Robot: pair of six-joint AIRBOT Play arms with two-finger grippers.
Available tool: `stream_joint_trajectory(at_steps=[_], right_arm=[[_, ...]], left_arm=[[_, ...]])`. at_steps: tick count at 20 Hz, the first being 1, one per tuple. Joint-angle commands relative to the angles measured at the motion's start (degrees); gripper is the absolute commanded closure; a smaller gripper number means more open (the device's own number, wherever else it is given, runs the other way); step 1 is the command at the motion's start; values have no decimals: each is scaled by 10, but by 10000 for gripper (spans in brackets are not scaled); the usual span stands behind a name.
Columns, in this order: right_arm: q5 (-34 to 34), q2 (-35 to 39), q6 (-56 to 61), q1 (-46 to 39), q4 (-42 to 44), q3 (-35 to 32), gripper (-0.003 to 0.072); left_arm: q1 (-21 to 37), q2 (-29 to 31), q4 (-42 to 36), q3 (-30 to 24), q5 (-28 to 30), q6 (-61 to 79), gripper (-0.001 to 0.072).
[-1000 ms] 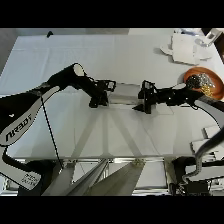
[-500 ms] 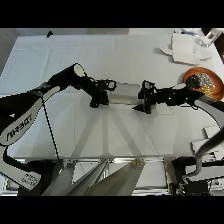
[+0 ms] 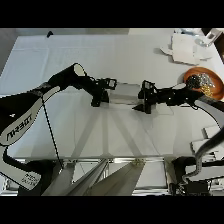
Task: Fold the box and place the chain.
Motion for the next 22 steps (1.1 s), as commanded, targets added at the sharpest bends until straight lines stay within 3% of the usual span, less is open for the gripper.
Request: stream_joint_trajectory(at_steps=[1, 3, 4, 5, 6, 8, 9, 10, 11, 16, 22], right_arm=[[0, 0, 0, 0, 0, 0, 170], [0, 0, 0, 0, 0, 0, 170], [0, 0, 0, 0, 0, 0, 170], [0, 0, 0, 0, 0, 0, 170], [0, 0, 0, 0, 0, 0, 170], [0, 0, 0, 0, 0, 0, 170], [0, 0, 0, 0, 0, 0, 170], [0, 0, 0, 0, 0, 0, 170], [0, 0, 0, 0, 0, 0, 170], [0, 0, 0, 0, 0, 0, 170], [0, 0, 0, 0, 0, 0, 170]], left_arm=[[0, 0, -39, 0, 12, 0, 692], [0, 0, -42, 0, 11, 0, 681], [0, 0, -42, 0, 10, 0, 610], [0, 0, -42, 0, 9, 0, 494], [0, 0, -42, 0, 9, -1, 445], [0, 0, -42, 0, 9, -1, 430], [0, 0, -42, 0, 9, -1, 435], [0, 0, -42, 0, 8, -1, 526], [1, 0, -39, 0, 1, -7, 704], [4, 29, -25, 0, -12, -95, 700], [13, 152, 134, 0, -29, -321, 700]])
